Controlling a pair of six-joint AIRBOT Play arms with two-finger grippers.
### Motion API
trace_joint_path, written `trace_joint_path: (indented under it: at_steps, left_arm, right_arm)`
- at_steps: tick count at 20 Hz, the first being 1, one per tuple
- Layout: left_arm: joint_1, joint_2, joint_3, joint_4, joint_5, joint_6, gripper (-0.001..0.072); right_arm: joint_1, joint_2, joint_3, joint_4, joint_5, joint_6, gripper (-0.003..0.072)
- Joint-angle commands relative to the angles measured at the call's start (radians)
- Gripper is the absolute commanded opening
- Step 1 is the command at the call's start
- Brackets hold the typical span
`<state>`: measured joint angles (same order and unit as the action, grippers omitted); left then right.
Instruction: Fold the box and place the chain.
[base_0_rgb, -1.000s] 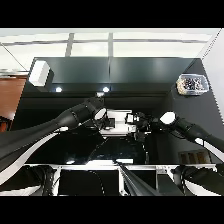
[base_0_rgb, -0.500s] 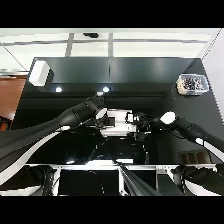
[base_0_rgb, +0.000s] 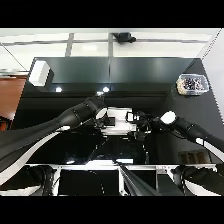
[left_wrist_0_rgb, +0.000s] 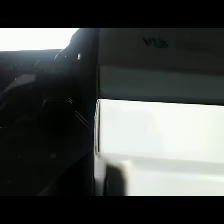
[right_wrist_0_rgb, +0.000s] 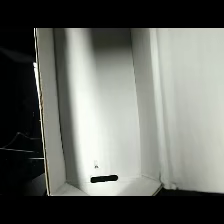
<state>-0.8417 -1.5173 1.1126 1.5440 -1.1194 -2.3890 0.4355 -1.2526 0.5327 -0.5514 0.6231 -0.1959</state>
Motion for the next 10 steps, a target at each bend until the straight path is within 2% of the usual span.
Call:
trace_joint_path:
  at_steps: [1, 3, 4, 5, 6, 8, 10]
  left_arm:
    - [0.001, -0.001, 0.001, 0.000, 0.038, -0.006, 0.0026]
    - [0.001, -0.001, 0.000, 0.001, 0.037, 0.001, 0.0026]
    - [0.001, 0.000, 0.000, 0.002, 0.034, 0.002, 0.0026]
    - [0.001, 0.000, 0.000, 0.001, 0.035, 0.002, 0.0026]
    - [0.001, 0.000, 0.001, 0.000, 0.035, 0.002, 0.0026]
    - [0.001, 0.000, 0.001, -0.001, 0.034, 0.002, 0.0026]
    - [0.001, 0.000, 0.000, -0.008, 0.034, 0.002, 0.0027]
  right_arm:
    - [0.001, -0.001, -0.001, 0.001, 0.002, 0.000, 0.0298]
    - [0.001, -0.001, -0.001, 0.001, 0.002, 0.000, 0.0299]
    - [0.001, -0.001, -0.001, 0.001, 0.002, 0.002, 0.0323]
    - [0.001, 0.001, -0.001, 0.001, 0.001, 0.032, 0.0481]
    - [0.001, 0.009, -0.001, 0.000, 0.001, 0.068, 0.0684]
    - [0.000, 0.050, -0.001, -0.039, 0.050, 0.117, 0.0697]
    - [0.000, 0.111, -0.001, -0.147, 0.122, 0.142, 0.0696]
